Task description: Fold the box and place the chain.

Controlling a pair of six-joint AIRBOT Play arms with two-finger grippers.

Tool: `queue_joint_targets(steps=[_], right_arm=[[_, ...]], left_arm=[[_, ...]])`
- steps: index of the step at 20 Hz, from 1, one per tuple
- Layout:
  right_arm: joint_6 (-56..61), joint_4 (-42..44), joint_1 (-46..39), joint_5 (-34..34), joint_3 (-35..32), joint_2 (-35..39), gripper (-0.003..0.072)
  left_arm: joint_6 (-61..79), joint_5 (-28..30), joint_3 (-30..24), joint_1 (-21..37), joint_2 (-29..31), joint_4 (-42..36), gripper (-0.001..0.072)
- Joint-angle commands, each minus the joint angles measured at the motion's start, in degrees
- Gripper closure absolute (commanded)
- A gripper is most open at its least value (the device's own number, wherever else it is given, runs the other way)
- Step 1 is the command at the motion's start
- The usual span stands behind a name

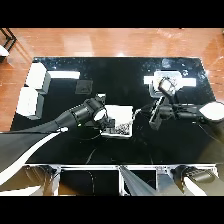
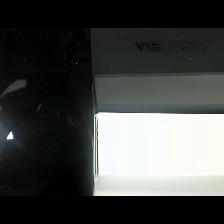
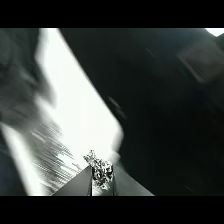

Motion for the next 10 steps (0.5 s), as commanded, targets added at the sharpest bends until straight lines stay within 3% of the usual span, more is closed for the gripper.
queue_joint_targets(steps=[1, 4, 10], right_arm=[[5.7, 12.4, -0.2, 7.7, 0.5, 4.6, 0.0666], [5.9, 17.7, 1.7, 7.4, 0.5, 4.6, 0.0666], [15.3, 6.4, 9.0, 2.0, 0.5, 2.2, 0.0666]], left_arm=[[0.0, 0.1, 0.0, 0.0, 0.0, 0.0, 0.0690], [0.0, 0.1, 0.0, 0.0, 0.0, 0.0, 0.0690], [0.0, 0.2, 0.0, 0.0, 0.0, 0.0, 0.0689]])
